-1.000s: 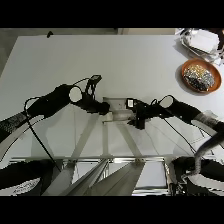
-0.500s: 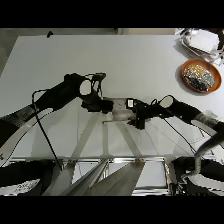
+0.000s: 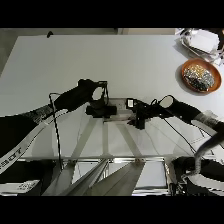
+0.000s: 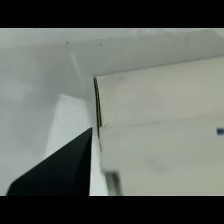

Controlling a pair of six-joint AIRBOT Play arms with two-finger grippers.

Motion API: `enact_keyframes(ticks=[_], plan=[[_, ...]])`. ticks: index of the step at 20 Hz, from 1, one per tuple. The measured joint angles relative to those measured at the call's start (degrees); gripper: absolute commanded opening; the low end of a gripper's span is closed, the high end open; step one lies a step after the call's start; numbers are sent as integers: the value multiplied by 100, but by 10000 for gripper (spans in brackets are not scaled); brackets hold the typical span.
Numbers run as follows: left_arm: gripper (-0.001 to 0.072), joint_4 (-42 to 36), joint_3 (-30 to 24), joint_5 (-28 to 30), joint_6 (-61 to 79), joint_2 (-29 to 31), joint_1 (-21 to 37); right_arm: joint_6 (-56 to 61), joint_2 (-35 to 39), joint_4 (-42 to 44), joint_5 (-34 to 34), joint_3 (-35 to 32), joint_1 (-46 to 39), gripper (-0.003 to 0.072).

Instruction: Fold the box and place the chain.

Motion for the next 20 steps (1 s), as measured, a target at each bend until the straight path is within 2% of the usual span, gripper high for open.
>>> enact_keyframes(ticks=[3,4,6,7,9,13,14,15,20], plan=[[97,39,0,66,-192,-63,-22,0,0,0,0,0,0,403],[7,46,0,76,-262,-83,-33,0,0,-2,0,0,0,403],[8,46,2,76,-356,-105,-59,2,0,-2,0,0,-2,403],[50,39,2,79,-387,-116,-70,2,0,-2,0,0,-2,403],[267,-2,-4,205,-437,-168,-105,-7,0,-7,2,0,-2,403],[262,-37,2,214,-540,-186,-168,-7,0,-4,0,0,-2,403],[187,-24,2,208,-546,-190,-184,-7,0,-4,2,0,-2,403],[150,9,2,173,-562,-192,-188,-4,0,-4,2,0,-2,403],[157,103,2,162,-625,-203,-232,-4,0,-4,2,0,-2,403]])
